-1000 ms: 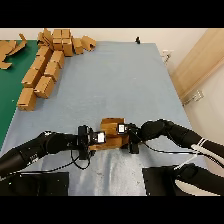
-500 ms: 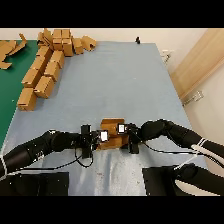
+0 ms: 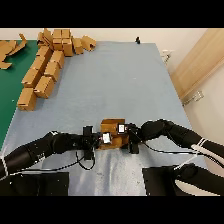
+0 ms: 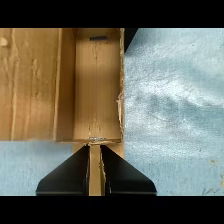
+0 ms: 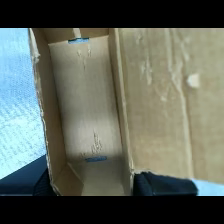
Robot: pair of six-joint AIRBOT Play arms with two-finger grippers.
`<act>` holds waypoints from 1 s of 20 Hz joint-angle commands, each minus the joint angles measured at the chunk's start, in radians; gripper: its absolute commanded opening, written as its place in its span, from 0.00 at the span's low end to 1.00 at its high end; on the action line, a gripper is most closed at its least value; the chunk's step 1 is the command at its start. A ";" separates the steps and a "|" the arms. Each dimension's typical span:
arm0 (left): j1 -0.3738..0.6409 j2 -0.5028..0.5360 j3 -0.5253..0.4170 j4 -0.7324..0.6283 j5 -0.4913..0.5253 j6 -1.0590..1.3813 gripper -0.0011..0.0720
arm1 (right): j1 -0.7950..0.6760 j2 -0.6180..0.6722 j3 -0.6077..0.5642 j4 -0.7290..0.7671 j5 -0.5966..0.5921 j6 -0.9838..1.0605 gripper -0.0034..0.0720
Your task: Fold the box.
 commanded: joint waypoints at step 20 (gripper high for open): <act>-0.068 -0.076 0.030 -0.004 0.120 -0.002 0.20 | 0.000 0.000 0.000 0.000 0.000 0.000 0.70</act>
